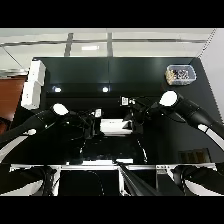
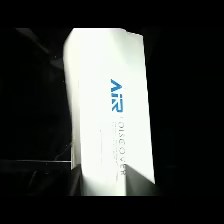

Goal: Fold the box and place the chain.

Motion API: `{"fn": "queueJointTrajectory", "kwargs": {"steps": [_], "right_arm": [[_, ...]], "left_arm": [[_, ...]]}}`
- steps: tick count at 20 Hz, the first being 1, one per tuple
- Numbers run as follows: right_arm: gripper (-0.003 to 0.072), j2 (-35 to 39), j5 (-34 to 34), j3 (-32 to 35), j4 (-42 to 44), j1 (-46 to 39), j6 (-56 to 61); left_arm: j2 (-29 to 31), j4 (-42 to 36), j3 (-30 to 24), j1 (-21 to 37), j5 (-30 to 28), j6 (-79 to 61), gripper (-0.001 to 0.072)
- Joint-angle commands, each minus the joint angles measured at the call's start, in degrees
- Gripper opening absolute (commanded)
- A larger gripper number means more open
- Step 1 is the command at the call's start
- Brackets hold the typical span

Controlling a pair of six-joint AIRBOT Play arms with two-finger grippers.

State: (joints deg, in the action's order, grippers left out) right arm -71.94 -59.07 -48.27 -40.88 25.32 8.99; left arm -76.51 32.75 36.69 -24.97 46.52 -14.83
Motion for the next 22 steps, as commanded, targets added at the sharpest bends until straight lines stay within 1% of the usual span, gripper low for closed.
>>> {"fn": "queueJointTrajectory", "kwargs": {"steps": [1, 5, 6, 8, 9, 15, 16, 17, 22], "right_arm": [[0.0232, -0.04, 0.20, 0.09, -0.28, 0.11, 0.00], [0.0234, -0.04, 0.17, 0.11, -0.31, 0.11, 0.04], [0.0259, -0.04, 0.17, 0.11, -0.52, 0.22, 0.13], [0.0265, -0.07, 0.00, 0.11, -1.49, 0.70, 0.20], [0.0283, -0.07, -0.02, 0.11, -1.79, 0.92, 0.20], [0.0286, -0.15, 0.17, 0.15, -2.71, 2.29, 1.16], [0.0349, -0.15, 0.28, 0.22, -2.73, 2.29, 1.27], [0.0357, -0.15, 0.26, 0.22, -2.75, 2.32, 1.27], [0.0356, -0.15, 0.35, 0.96, -3.17, 2.32, 1.68]], "left_arm": [[-0.04, 0.02, 0.02, 0.00, 0.02, -0.17, 0.0335], [-0.04, 0.02, 0.02, 0.00, 0.02, -0.17, 0.0335], [-0.04, 0.02, 0.02, 0.00, 0.02, -0.17, 0.0335], [-0.04, 0.02, 0.02, 0.00, 0.02, -0.17, 0.0335], [-0.04, 0.02, 0.02, 0.00, 0.02, -0.17, 0.0335], [-0.04, 0.02, 0.02, 0.00, 0.02, -0.17, 0.0335], [-0.04, 0.02, 0.02, 0.00, 0.02, -0.17, 0.0335], [-0.04, 0.02, 0.02, 0.00, 0.02, -0.17, 0.0335], [-0.04, 0.02, 0.02, 0.00, 0.02, -0.17, 0.0335]]}}
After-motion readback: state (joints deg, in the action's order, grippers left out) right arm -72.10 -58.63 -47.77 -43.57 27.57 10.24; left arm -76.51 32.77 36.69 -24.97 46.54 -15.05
